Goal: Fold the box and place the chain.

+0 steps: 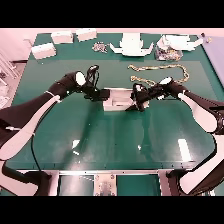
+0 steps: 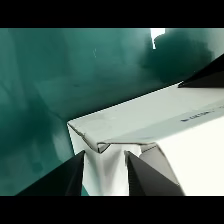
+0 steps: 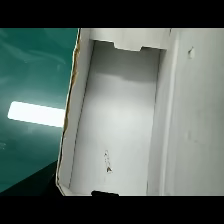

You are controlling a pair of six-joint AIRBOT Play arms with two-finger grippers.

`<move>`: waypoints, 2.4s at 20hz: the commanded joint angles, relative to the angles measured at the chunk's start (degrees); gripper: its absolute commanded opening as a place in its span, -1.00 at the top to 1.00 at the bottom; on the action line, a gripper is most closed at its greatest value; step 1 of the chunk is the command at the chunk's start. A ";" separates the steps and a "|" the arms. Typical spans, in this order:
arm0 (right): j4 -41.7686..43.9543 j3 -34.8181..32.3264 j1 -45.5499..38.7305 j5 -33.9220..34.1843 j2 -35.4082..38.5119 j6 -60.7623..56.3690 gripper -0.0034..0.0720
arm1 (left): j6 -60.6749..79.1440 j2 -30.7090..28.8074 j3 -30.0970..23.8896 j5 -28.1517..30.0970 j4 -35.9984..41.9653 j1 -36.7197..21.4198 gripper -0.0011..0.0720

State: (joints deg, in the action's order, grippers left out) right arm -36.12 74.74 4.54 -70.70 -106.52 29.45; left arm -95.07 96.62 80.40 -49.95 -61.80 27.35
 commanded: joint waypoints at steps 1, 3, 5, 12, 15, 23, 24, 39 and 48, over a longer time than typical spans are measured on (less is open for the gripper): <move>0.04 0.04 0.02 0.13 0.04 -0.09 -0.41 | -5.57 -0.07 0.31 -0.79 -2.19 1.46 0.12; 0.04 0.04 0.02 0.13 0.04 -0.09 -0.41 | -7.19 -0.07 0.31 -1.40 -2.29 1.97 0.12; 0.04 0.04 0.02 0.11 0.04 -0.09 -0.41 | -8.31 -0.07 0.31 -2.16 -2.49 2.29 0.12; 0.04 0.04 0.02 0.11 0.04 -0.09 -0.41 | -14.80 -0.02 1.70 -5.18 -9.18 4.20 0.12; 0.04 0.04 0.02 0.11 0.04 -0.09 -0.41 | -17.46 0.31 2.80 -7.67 -9.97 4.46 0.12; 0.04 0.04 0.02 0.11 0.04 -0.09 -0.41 | -21.75 0.55 3.87 -7.96 -13.11 4.68 0.13; 0.04 0.04 0.02 0.11 0.04 -0.09 -0.41 | -22.03 0.61 3.87 -7.67 -13.27 4.68 0.13; 0.04 0.04 0.02 0.13 0.04 -0.09 -0.41 | -31.10 10.60 18.40 -21.03 -19.26 7.37 0.12; 0.04 0.04 0.02 0.13 0.04 -0.09 -0.41 | -32.94 12.00 19.80 -22.77 -21.88 7.39 0.12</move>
State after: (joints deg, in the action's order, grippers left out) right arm -36.05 74.74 4.56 -70.59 -106.52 29.39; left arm -127.24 107.72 99.39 -71.44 -82.83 34.70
